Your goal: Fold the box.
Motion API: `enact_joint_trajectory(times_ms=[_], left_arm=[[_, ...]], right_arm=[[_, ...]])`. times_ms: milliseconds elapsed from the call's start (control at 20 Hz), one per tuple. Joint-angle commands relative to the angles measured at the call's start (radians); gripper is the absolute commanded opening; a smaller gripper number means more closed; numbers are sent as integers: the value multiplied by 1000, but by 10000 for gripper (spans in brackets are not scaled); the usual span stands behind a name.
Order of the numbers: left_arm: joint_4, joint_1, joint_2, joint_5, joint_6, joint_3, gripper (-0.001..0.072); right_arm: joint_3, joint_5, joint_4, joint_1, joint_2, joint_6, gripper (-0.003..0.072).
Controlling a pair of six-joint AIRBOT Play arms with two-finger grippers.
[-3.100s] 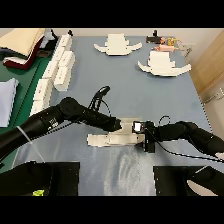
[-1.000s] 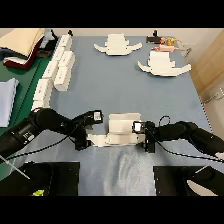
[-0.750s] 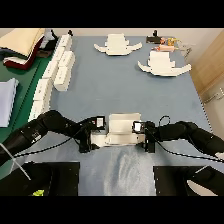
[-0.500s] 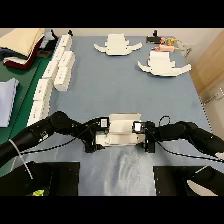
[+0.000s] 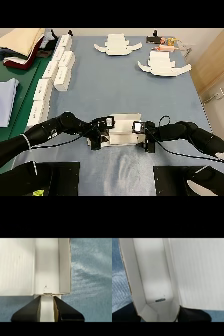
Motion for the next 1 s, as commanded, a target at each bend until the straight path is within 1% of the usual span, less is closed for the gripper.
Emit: enact_joint_trajectory(times_ms=[0, 100, 250, 300, 350, 400, 450, 600, 750, 800, 850, 900, 950], left_arm=[[-101, -21, -17, 16, 73, 5, 229], [-168, -25, -32, 29, 97, 5, 229], [-179, -25, -60, 27, 105, 5, 230], [-179, -25, -66, 27, 104, 5, 258], [-179, -25, -69, 26, 103, 5, 354], [-177, -25, -71, 25, 100, 5, 586], [-177, -25, -70, 25, 99, 5, 672], [-142, -25, -70, 25, 47, 5, 672], [-5, -24, -62, 24, -119, 5, 650], [48, -24, -53, 24, -199, 5, 520], [99, -23, -36, 17, -271, 6, 232], [159, -23, -11, -5, -324, 9, 15], [192, -23, 17, -24, -375, 11, 18]], right_arm=[[0, 0, 0, 0, 1, 0, 543], [0, 0, 0, 0, 1, 0, 543], [0, 0, 0, 0, 1, 0, 543], [0, 0, 0, 0, 1, 0, 543], [0, 0, 0, 0, 1, 0, 543], [0, 0, 0, 0, 1, 0, 543], [0, 0, 0, 0, 1, 0, 543], [0, 0, 0, 0, 1, 0, 543], [0, 0, 0, 0, 1, 0, 543], [0, 0, 0, 0, 1, 0, 543], [0, 0, 0, 0, 1, 0, 543], [0, 0, 0, 0, 1, 0, 543], [0, 0, 0, 0, 1, 0, 543]])
